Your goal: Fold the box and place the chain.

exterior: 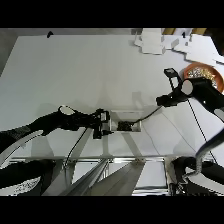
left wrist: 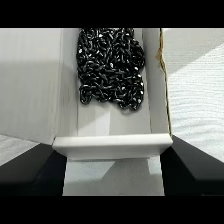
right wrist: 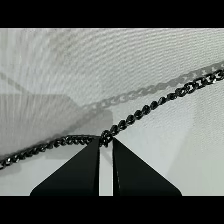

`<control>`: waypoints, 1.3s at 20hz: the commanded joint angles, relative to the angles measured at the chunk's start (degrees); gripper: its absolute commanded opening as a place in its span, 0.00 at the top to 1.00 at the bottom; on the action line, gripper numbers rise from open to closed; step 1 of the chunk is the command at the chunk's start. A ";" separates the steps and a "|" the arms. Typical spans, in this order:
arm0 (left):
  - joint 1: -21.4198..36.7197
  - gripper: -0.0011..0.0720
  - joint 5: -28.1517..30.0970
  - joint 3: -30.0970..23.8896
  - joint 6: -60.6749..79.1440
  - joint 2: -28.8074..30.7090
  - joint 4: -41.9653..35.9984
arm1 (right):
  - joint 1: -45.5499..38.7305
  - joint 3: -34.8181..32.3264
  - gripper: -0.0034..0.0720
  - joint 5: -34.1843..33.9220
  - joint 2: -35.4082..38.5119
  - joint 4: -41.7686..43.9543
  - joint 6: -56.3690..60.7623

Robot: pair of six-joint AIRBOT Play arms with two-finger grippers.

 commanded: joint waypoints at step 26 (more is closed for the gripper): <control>-0.02 0.64 0.02 0.00 0.02 -0.04 0.02 | 15.78 0.00 0.92 11.89 28.15 11.41 -4.22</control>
